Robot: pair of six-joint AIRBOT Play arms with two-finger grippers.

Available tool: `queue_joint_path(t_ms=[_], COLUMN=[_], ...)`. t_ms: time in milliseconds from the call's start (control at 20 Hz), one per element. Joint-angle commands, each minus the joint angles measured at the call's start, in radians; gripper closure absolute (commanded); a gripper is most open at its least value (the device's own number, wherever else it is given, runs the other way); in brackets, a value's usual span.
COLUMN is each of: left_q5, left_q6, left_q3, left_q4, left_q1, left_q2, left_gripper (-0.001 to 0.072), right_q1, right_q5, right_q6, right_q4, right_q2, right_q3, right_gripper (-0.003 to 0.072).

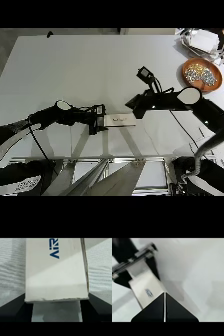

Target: Fold the box and place the chain.

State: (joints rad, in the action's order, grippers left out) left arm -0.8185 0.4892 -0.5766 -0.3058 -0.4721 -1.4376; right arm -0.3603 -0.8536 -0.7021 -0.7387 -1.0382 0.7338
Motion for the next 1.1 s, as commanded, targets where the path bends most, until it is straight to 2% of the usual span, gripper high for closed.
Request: queue_joint_path(t_ms=[0, 100, 200, 500, 550, 600, 650, 850, 1050], left_q5=[0.003, 0.011, -0.006, -0.011, 0.005, 0.011, 0.009, 0.046, 0.138], left_q6=[0.002, -0.007, -0.021, -0.021, -0.010, -0.021, -0.024, -0.178, -0.429], left_q3=[0.000, 0.000, 0.000, 0.000, -0.001, -0.001, -0.001, -0.001, -0.001], left_q4=[0.006, 0.051, 0.051, 0.050, 0.063, 0.069, 0.058, 0.038, -0.152], left_q1=[0.001, -0.002, -0.003, -0.002, -0.003, 0.001, 0.009, 0.098, 0.283], left_q2=[0.001, 0.001, 0.001, 0.001, 0.002, 0.008, 0.023, 0.184, 0.404], left_gripper=[0.0503, 0.0500, 0.0505, 0.0500, 0.0517, 0.0640, 0.0703, 0.0703, 0.0703], right_q1=[0.115, 0.190, 0.256, 0.300, 0.300, 0.300, 0.300, 0.300, 0.300], right_q5=[-0.160, -0.319, -0.414, -0.407, -0.407, -0.407, -0.407, -0.407, -0.403], right_q6=[-0.507, -0.552, -0.551, -0.555, -0.555, -0.555, -0.555, -0.555, -0.555], right_q4=[-0.511, -0.651, -0.678, -0.636, -0.619, -0.613, -0.612, -0.612, -0.612], right_q2=[0.026, 0.026, 0.026, 0.026, 0.026, 0.026, 0.026, 0.026, 0.026], right_q3=[0.029, 0.029, 0.029, 0.029, 0.029, 0.029, 0.029, 0.029, 0.028], right_gripper=[0.0676, 0.0676, 0.0676, 0.0676, 0.0676, 0.0676, 0.0676, 0.0676, 0.0676])
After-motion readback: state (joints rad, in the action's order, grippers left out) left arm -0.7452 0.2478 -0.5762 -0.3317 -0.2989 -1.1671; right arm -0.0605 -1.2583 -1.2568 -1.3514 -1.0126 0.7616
